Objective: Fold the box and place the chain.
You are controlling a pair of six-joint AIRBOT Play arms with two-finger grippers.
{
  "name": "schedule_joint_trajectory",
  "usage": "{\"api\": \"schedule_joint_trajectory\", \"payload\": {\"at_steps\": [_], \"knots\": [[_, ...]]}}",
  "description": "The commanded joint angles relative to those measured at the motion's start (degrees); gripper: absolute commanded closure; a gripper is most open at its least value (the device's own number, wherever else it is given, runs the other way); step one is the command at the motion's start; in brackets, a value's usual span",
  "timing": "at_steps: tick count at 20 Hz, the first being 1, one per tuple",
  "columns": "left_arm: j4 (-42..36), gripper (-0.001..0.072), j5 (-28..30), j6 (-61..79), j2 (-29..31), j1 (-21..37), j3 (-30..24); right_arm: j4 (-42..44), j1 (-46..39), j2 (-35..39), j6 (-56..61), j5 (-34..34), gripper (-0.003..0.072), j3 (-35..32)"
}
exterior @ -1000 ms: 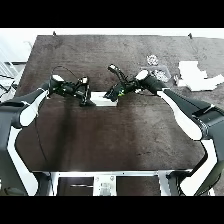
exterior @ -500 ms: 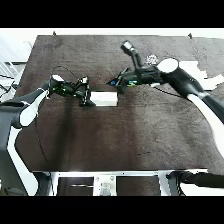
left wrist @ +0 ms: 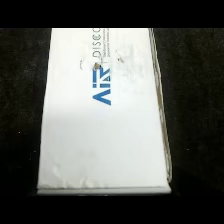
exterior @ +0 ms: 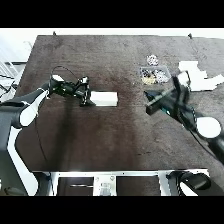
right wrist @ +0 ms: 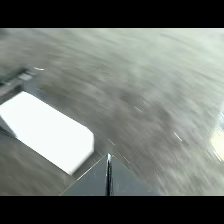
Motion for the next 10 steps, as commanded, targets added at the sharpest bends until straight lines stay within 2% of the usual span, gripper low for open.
{"api": "schedule_joint_trajectory", "payload": {"at_steps": [1,7,10], "knots": [[-0.2,0.0234,-0.1,0.0,0.0,0.0,0.0,-0.3,-3.6,11.0,2.6,-5.7,0.0676,-12.4],[-0.9,0.0234,-0.1,0.0,0.0,0.0,0.0,-0.3,-10.1,25.0,2.5,-5.7,0.0677,-22.1],[-0.9,0.0234,-0.1,0.0,0.0,0.0,0.0,-0.3,-14.0,26.9,2.5,-5.7,0.0677,-24.7]]}}
